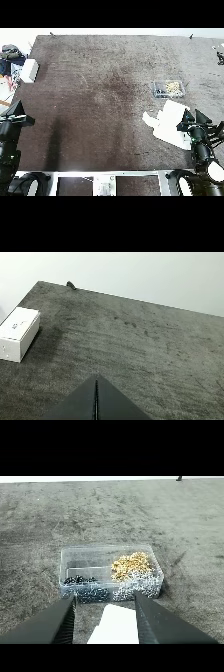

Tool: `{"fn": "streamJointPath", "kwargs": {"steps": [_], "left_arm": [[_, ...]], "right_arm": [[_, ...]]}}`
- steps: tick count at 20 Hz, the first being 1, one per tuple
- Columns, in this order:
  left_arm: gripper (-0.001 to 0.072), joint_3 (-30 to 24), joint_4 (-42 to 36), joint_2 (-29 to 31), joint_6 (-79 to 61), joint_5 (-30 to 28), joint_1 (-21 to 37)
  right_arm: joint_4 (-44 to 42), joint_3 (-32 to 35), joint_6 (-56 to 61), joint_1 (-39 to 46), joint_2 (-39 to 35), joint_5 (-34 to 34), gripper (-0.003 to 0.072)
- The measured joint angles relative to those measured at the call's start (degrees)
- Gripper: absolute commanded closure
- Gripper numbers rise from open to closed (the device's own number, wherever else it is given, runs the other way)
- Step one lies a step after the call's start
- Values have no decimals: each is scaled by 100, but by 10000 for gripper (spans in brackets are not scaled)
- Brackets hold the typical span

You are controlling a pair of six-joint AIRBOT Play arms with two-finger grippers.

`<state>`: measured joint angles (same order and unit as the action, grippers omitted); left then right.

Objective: Fold the box and place the chain.

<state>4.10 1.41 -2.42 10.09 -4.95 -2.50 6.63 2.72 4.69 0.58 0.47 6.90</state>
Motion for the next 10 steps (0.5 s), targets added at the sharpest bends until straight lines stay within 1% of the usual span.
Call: {"fn": "streamJointPath", "kwargs": {"steps": [2, 3, 4, 7, 10], "left_arm": [[698, 0, 0, 0, 0, 0, 0], [698, 2, 2, 0, 0, 0, 0], [697, 0, 2, 0, 0, 0, 0], [698, 0, 0, 0, 0, 0, 0], [698, 0, 2, 0, 0, 0, 0]], "right_arm": [[4, 0, 0, 0, 0, 0, 272], [9, -11, 0, 0, 0, -2, 182], [15, -26, 0, 0, 0, -2, 125], [20, -236, 0, 0, 0, -24, 126], [15, -678, 0, 0, 120, -37, 126]]}}
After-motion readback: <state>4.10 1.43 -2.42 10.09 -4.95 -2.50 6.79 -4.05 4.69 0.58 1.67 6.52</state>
